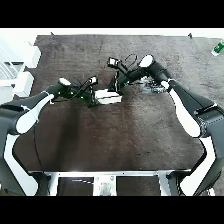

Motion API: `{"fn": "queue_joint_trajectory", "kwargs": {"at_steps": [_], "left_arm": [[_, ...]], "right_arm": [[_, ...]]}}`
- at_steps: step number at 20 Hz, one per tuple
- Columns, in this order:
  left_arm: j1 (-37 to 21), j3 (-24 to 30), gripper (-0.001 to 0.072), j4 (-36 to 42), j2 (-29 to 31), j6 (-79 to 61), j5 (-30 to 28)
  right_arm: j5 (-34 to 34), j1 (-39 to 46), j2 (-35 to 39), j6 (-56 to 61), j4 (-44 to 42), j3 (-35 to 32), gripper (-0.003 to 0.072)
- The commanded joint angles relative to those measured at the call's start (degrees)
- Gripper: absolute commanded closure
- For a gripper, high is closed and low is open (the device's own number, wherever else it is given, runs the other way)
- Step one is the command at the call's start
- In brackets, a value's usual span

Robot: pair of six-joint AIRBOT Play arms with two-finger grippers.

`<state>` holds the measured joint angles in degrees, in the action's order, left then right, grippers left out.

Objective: Fold the box and place the chain.

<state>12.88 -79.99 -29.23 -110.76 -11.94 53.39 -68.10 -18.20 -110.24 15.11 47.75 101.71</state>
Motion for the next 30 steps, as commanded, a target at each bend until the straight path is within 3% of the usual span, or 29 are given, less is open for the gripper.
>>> {"fn": "queue_joint_trajectory", "kwargs": {"at_steps": [1, 30], "left_arm": [[0.04, 0.00, 0.0243, -0.04, 0.04, -0.09, 0.17], [0.04, 0.00, 0.0243, -0.04, 0.04, -0.09, 0.17]], "right_arm": [[0.17, 0.07, 0.00, 0.72, -0.13, -1.16, 0.0491], [4.15, -0.46, 0.00, 0.66, -0.15, -0.79, 0.0464]]}}
